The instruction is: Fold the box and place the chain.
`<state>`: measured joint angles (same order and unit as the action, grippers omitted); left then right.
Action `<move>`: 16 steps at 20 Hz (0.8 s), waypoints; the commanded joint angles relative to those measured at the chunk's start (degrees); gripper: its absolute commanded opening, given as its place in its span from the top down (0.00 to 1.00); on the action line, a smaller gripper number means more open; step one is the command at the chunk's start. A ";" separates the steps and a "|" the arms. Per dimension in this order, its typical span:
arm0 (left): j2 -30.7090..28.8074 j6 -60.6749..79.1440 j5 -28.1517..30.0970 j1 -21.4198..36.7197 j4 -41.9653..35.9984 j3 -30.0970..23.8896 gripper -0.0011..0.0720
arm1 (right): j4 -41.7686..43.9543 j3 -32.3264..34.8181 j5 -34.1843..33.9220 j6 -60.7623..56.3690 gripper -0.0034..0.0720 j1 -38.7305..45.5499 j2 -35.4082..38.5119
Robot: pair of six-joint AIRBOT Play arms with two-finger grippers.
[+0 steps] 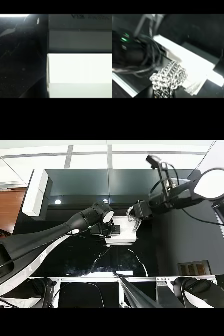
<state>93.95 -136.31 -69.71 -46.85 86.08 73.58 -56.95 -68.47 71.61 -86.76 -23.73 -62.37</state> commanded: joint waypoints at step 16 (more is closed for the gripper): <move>-0.02 0.00 0.04 0.02 0.09 0.02 0.95 | 4.17 14.73 -12.72 -1.09 0.81 -4.72 -4.02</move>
<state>93.95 -136.33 -69.71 -46.87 86.13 73.58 -53.01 -54.04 60.80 -87.22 -27.16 -64.77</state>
